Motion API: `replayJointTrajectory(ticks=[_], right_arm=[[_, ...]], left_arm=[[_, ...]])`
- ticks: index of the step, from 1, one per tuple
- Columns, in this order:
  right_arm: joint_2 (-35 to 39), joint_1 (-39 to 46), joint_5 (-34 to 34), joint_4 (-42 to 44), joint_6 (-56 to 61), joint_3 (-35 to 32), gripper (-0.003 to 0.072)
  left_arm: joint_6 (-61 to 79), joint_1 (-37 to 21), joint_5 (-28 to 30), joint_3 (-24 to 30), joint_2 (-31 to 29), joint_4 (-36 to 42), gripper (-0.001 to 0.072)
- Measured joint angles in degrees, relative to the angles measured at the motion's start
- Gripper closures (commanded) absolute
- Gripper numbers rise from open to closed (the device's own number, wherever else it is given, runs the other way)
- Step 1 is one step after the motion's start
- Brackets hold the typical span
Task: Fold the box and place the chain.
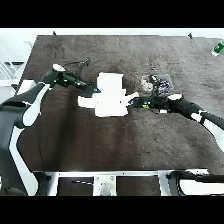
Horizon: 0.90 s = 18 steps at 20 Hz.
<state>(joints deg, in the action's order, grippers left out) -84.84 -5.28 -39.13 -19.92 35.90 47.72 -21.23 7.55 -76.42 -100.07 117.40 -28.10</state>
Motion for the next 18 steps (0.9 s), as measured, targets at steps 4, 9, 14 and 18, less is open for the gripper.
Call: replayJointTrajectory(ticks=[4, 9, 14, 18], right_arm=[[0.0, 4.9, -3.0, 2.1, -1.4, 0.1, 0.0418], [0.0, 9.6, -7.5, 10.3, -7.5, 0.1, 0.0411], [0.0, 11.1, -9.4, 13.9, -11.1, 0.1, 0.0380], [0.0, 11.4, -9.8, 14.6, -12.0, 0.1, 0.0381]], left_arm=[[12.6, -2.9, 0.9, 1.9, -2.8, 0.1, 0.0692], [26.5, -4.6, 1.9, 6.7, -3.8, 1.7, 0.0692], [37.8, -5.0, 1.7, 10.0, -4.0, 3.5, 0.0691], [42.9, -5.0, 2.6, 10.8, -3.7, 4.4, 0.0691]])
